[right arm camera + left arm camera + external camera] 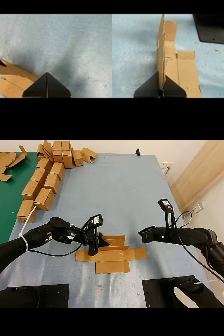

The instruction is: Fold the box.

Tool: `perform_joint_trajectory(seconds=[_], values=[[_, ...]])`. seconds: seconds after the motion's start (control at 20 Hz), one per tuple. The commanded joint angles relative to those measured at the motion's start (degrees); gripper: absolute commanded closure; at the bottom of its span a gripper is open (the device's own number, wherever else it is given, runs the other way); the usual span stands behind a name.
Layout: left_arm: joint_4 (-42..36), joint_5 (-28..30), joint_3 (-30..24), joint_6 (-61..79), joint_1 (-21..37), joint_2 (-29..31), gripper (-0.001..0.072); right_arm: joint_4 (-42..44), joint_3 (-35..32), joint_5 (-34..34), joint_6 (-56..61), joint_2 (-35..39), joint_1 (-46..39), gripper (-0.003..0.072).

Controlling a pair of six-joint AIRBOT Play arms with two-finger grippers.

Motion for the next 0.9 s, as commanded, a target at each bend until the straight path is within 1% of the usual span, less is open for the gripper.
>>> perform_joint_trajectory(seconds=[0.0, 0.1, 0.2, 0.35, 0.45, 0.55, 0.65, 0.75, 0.85], values=[[0.2, 0.1, 0.0, -1.9, 0.0, 0.0, 0.0696, 0.1, 0.0, 0.7, -0.6, -0.2, 0.0, 0.0684], [0.2, 0.1, 0.0, -1.8, 0.0, 0.0, 0.0696, 0.6, 0.0, 0.7, -1.2, -0.2, 0.2, 0.0684], [0.2, 0.1, 0.0, -1.3, 0.0, 0.0, 0.0696, 0.9, 0.0, 0.7, -2.0, -0.1, 2.1, 0.0684], [0.2, 0.2, 0.0, -0.9, 0.0, 0.0, 0.0696, -2.1, 0.0, 0.5, -0.4, 1.5, 9.2, 0.0684], [0.1, 0.2, 0.0, -0.9, 0.0, 0.0, 0.0696, -8.2, 0.0, -0.7, 5.5, 3.7, 16.1, 0.0684], [0.1, 0.2, 0.0, -0.9, 0.0, 0.0, 0.0696, -13.2, 0.0, -2.3, 8.7, 5.9, 24.0, 0.0685], [0.1, 0.2, 0.0, -0.9, 0.0, 0.0, 0.0697, -19.3, 0.0, -4.6, 12.0, 7.1, 33.6, 0.0685], [0.1, 0.2, 0.0, -0.9, 0.0, 0.0, 0.0696, -29.6, -0.4, -7.5, 17.9, 7.2, 44.7, 0.0685], [0.1, 0.2, 0.0, -0.9, 0.0, 0.0, 0.0696, -40.1, -2.1, -8.8, 24.8, 7.2, 57.0, 0.0686]])
